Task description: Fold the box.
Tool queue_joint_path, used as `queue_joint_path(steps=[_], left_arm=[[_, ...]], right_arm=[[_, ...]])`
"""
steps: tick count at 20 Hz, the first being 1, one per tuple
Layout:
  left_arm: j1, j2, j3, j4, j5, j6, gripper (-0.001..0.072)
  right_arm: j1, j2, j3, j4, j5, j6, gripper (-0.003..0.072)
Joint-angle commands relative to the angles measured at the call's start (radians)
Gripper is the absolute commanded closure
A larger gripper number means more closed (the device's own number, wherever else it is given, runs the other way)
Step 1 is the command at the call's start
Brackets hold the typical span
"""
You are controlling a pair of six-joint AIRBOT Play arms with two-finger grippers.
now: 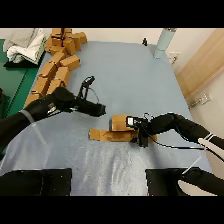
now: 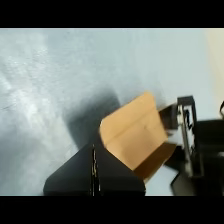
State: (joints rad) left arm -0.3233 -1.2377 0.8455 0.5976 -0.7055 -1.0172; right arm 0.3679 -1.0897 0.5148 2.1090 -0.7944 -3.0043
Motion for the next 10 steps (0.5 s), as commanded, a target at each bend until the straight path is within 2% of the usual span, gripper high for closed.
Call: queue_joint_path(steps=[1, 3, 5, 6, 7, 8, 10], left_arm=[[0.019, 0.228, -0.141, 0.177, 0.003, 0.133, 0.0703], [-0.014, 0.352, -0.242, 0.177, -0.004, 0.311, 0.0702], [-0.064, 0.433, -0.312, 0.177, -0.006, 0.462, 0.0697], [-0.090, 0.451, -0.331, 0.177, -0.014, 0.500, 0.0575], [-0.119, 0.458, -0.342, 0.177, -0.010, 0.517, 0.0091], [-0.143, 0.455, -0.346, 0.177, -0.006, 0.526, 0.0025], [-0.181, 0.443, -0.347, 0.177, 0.002, 0.597, 0.0025]], right_arm=[[0.001, 0.000, 0.000, 0.000, 0.000, 0.000, 0.0198], [0.001, 0.000, 0.000, 0.000, 0.000, 0.000, 0.0198], [0.001, 0.000, 0.000, 0.000, 0.000, 0.000, 0.0199], [0.001, 0.000, 0.000, 0.000, 0.000, 0.000, 0.0198], [0.001, 0.000, 0.000, 0.000, 0.000, 0.000, 0.0198], [0.001, 0.000, 0.000, 0.000, 0.000, 0.000, 0.0198], [0.001, 0.000, 0.000, 0.000, 0.000, 0.000, 0.0198]])
